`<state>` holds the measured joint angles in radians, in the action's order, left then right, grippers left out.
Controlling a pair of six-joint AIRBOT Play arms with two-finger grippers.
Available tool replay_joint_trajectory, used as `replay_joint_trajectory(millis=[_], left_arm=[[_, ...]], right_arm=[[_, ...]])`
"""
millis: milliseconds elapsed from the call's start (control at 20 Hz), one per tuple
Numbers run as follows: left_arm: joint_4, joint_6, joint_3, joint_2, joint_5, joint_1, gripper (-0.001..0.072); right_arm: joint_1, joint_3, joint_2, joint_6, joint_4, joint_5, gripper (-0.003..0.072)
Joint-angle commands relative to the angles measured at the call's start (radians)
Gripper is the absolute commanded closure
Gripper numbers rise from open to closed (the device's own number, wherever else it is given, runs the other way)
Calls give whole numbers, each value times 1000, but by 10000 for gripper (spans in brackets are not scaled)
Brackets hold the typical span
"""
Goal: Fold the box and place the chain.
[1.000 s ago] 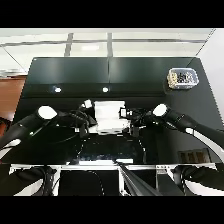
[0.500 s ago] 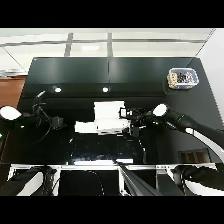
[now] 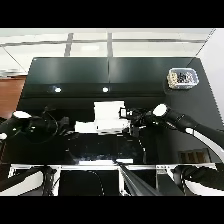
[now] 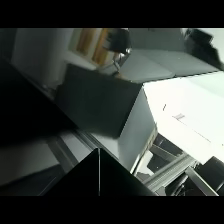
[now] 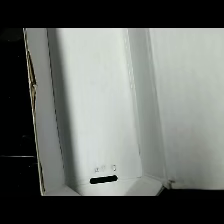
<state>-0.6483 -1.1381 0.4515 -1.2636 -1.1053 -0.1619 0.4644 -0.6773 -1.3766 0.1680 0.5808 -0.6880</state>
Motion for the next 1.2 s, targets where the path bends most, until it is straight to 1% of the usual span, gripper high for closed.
replay_joint_trajectory(millis=[0, 150, 300, 350, 400, 450, 500, 600, 750, 900, 1000, 1150], left_arm=[[124, 74, 5, -69, 33, 107, 687], [156, 87, 45, -72, 52, 176, 687], [156, 112, 106, -72, 37, 196, 684], [155, 119, 127, -72, 27, 195, 654], [156, 121, 150, -72, 5, 195, 449], [156, 121, 171, -72, -26, 195, 200], [155, 121, 196, -72, -63, 195, -6], [155, 119, 232, -72, -89, 209, -3], [151, 108, 260, -72, -49, 283, 2], [136, 79, 272, -72, -27, 354, 117], [101, 54, 278, -72, -25, 376, 117], [98, 49, 278, -72, -25, 387, 118]], right_arm=[[1, 0, 0, 0, 0, 0, 532], [1, 0, 0, 0, 0, 0, 531], [1, 0, 0, 0, 0, 0, 531], [1, 0, 0, 0, 0, 0, 531], [1, 0, 0, 0, 0, 0, 531], [1, 0, 0, 0, 0, 0, 532], [1, 0, 0, 0, 0, 0, 531], [1, 0, 0, 0, 0, 0, 531], [1, 0, 0, 0, 0, 0, 532], [1, 0, 0, 0, 0, 0, 531], [1, 0, 0, 0, 0, 0, 531], [1, 0, 0, 0, 0, 0, 531]])
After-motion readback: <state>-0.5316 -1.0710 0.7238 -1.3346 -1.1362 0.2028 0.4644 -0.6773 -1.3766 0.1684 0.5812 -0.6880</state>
